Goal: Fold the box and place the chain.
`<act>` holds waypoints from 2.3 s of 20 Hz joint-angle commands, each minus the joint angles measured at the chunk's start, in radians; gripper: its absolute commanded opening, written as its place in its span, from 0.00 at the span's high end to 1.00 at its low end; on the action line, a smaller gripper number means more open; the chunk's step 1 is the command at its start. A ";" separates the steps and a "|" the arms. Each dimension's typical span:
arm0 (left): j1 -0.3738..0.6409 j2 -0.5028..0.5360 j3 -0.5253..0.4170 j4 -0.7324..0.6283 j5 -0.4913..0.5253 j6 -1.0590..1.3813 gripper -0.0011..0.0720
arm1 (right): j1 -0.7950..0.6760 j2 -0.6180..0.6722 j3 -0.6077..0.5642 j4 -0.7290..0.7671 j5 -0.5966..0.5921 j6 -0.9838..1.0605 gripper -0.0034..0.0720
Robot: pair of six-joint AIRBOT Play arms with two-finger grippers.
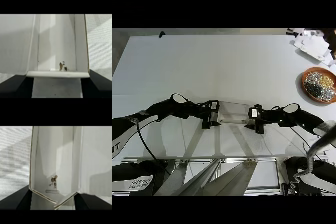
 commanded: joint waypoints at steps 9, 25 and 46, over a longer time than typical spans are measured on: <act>-0.001 0.000 0.000 0.000 -0.015 0.000 0.53 | 0.000 0.008 0.000 -0.010 0.021 0.063 0.01; -0.001 0.001 0.000 0.000 0.039 -0.054 0.64 | 0.000 0.378 0.000 -0.713 -0.030 0.847 0.05; -0.001 0.002 0.000 0.000 0.044 -0.116 0.63 | 0.161 0.195 0.007 0.267 -0.456 0.526 0.94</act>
